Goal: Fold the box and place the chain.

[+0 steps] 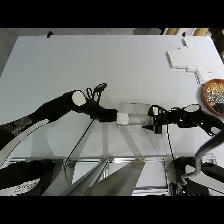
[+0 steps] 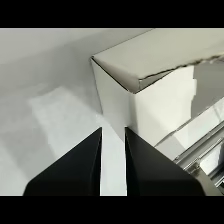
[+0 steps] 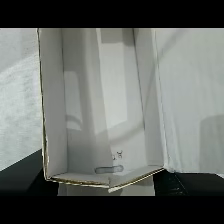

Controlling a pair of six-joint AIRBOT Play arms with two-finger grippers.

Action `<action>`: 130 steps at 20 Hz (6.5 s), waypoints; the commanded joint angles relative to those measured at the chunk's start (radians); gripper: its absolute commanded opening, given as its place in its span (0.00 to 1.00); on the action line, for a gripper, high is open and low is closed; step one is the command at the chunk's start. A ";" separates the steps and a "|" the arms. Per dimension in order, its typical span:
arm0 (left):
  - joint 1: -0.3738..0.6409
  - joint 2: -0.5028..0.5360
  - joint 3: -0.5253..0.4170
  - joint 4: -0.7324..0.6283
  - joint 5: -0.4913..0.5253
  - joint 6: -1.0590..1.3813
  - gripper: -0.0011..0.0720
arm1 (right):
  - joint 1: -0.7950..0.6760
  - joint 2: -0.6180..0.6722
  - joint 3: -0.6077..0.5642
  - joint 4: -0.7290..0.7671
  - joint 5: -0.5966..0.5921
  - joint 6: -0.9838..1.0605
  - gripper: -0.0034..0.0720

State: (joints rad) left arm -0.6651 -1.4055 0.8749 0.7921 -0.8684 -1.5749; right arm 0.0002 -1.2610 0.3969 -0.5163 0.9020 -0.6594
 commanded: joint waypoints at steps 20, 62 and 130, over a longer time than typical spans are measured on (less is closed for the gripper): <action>-0.099 -0.109 0.251 0.265 -0.120 -0.193 0.41 | 0.000 0.000 0.000 0.000 0.000 0.000 0.65; -0.273 -0.452 0.660 0.630 -0.485 -0.786 0.19 | 0.000 0.000 0.000 0.000 0.000 0.000 0.65; 0.026 -0.134 -0.102 -0.470 0.126 1.995 0.97 | 0.000 0.000 0.000 0.000 0.000 0.000 0.65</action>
State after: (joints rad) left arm -0.6369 -1.5372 0.7734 0.3515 -0.7742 0.4175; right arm -0.0006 -1.2606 0.3969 -0.5175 0.9028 -0.6556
